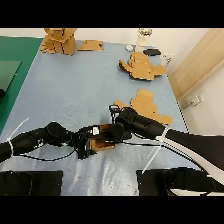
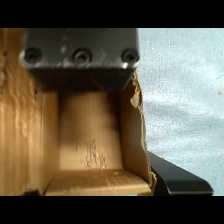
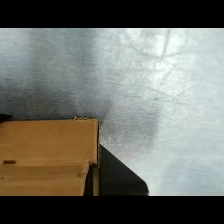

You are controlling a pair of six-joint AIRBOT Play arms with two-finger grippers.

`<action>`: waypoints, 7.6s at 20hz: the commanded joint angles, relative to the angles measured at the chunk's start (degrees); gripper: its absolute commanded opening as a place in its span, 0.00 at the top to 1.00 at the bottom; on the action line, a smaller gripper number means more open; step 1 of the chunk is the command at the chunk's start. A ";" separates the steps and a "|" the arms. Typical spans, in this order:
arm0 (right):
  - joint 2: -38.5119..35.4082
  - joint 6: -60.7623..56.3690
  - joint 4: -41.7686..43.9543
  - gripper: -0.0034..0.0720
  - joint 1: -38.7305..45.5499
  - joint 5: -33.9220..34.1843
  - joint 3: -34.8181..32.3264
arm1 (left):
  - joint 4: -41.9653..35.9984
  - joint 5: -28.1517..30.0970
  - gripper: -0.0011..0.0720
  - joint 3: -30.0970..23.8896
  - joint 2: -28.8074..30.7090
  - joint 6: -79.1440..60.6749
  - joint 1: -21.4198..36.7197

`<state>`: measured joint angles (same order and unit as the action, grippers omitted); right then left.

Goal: Fold the box.

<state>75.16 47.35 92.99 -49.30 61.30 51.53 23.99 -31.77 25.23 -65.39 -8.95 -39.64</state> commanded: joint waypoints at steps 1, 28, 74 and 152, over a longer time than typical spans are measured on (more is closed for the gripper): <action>0.00 -0.44 -0.46 0.95 -0.35 -0.24 0.31 | 0.02 0.17 0.00 0.07 0.00 0.00 -0.02; 0.02 -5.01 -4.04 0.95 -0.46 4.15 0.31 | 0.26 0.74 0.00 0.07 0.02 -0.02 -0.02; -14.75 -8.28 -14.10 0.95 10.45 16.46 -0.09 | 0.44 1.27 0.28 -0.04 0.02 -0.02 -0.02; -23.19 100.08 14.14 0.74 -2.56 -20.55 -17.79 | 0.44 1.33 0.28 0.00 0.02 -0.02 -0.02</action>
<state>51.77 148.07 106.87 -51.07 39.97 33.89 24.43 -30.44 25.23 -65.39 -8.97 -39.64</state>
